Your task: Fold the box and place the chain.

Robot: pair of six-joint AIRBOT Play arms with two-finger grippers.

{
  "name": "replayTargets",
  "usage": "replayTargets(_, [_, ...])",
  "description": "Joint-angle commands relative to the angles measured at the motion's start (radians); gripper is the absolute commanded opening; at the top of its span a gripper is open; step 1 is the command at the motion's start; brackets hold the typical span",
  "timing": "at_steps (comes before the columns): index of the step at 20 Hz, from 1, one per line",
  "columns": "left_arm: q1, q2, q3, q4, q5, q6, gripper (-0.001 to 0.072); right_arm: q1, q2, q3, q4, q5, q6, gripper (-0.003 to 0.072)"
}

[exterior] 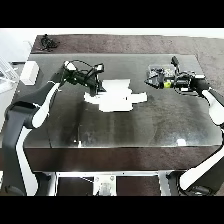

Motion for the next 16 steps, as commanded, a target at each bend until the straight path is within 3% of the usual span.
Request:
replayTargets(1, [-0.002,0.000,0.000,0.007,0.010,0.000,0.0013,0.001,0.000,-0.001,0.000,0.000,-0.002,0.0225])
replayTargets(16, [-0.030,0.000,-0.008,0.060,0.035,0.006,0.0019,0.001,0.000,-0.001,0.001,0.002,-0.002,0.0225])
